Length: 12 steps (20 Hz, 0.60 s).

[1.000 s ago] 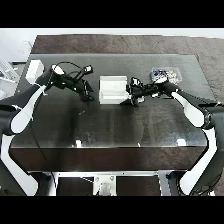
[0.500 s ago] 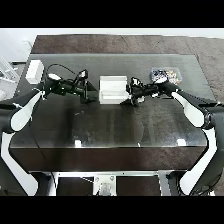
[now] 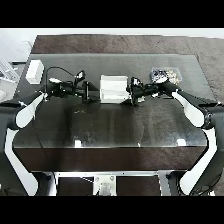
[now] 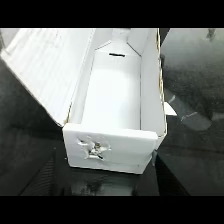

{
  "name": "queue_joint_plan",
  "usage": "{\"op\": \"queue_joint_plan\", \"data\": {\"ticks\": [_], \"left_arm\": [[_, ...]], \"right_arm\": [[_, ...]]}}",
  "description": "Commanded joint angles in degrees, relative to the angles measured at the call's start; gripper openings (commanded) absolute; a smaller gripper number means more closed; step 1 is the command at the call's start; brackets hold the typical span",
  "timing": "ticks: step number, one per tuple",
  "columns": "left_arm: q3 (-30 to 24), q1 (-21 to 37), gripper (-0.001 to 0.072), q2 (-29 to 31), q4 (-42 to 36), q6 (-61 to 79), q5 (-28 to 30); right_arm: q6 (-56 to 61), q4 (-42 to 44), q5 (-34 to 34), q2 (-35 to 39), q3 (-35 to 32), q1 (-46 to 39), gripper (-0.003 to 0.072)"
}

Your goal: Fold the box and place the chain.

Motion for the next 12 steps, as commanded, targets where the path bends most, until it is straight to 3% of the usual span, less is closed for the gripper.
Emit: {"op": "queue_joint_plan", "data": {"ticks": [1,12], "left_arm": [[0.0,0.0,0.0714,-0.7,-1.4,1.9,0.0],[0.0,1.9,0.0715,-0.7,3.4,1.9,-3.7]], "right_arm": [[0.0,0.1,0.1,0.0,0.0,0.1,0.0588],[0.0,0.1,0.1,0.0,0.0,0.1,0.0588]]}}
